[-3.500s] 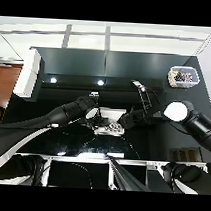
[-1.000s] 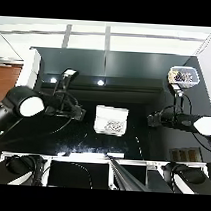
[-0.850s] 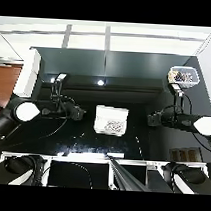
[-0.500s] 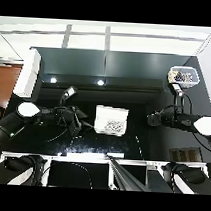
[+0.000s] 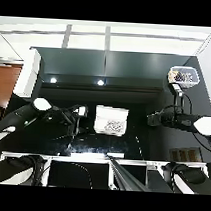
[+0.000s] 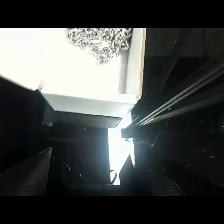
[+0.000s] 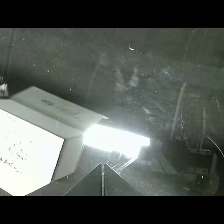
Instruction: Fold the box and place the chain.
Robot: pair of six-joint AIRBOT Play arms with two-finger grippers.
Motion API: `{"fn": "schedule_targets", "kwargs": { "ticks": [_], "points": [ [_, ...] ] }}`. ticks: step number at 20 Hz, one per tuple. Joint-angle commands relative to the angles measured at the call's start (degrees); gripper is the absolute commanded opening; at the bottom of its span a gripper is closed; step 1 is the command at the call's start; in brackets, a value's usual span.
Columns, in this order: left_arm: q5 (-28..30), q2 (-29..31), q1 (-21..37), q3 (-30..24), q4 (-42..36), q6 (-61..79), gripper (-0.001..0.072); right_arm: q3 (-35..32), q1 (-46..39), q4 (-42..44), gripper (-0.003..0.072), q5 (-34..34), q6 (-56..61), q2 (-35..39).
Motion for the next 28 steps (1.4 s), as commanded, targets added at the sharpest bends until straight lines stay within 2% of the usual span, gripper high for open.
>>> {"fn": "schedule_targets", "kwargs": {
  "ticks": [1,8,11,19,20,23,25,26,28],
  "points": [
    [0.3,-5.5,-0.8,2.6,-4.9,6.7,0.0714,0.0,0.0,0.3,0.001,1.5,0.0,0.0],
    [-2.2,-7.2,-1.9,4.7,-5.8,6.5,0.0713,0.0,0.0,0.3,0.001,1.8,0.0,0.0],
    [-0.9,-7.2,-4.0,4.7,-6.4,6.5,0.0712,0.0,0.0,0.3,0.001,1.8,0.0,0.0],
    [-1.0,-7.2,-5.0,4.7,-9.9,6.5,0.0707,0.0,0.0,0.3,0.001,1.8,0.0,0.0],
    [-0.9,-7.3,-5.3,4.7,-9.7,6.5,0.068,0.0,0.0,0.3,0.001,1.7,0.0,0.0],
    [-0.9,-7.3,-5.4,4.7,-9.5,6.5,0.0474,0.0,0.0,0.3,0.001,1.2,0.0,0.0],
    [-0.9,-7.3,-5.4,4.7,-9.5,6.5,0.0464,0.0,0.0,0.9,0.0013,0.0,1.5,0.0],
    [-1.0,-7.3,-5.4,4.7,-9.5,6.5,0.0464,0.0,0.1,3.1,0.01,-1.4,3.8,0.0],
    [-1.0,-7.3,-5.4,4.7,-9.5,6.5,0.0464,0.1,0.1,8.0,0.0587,-4.2,4.0,-0.3]
  ]
}}
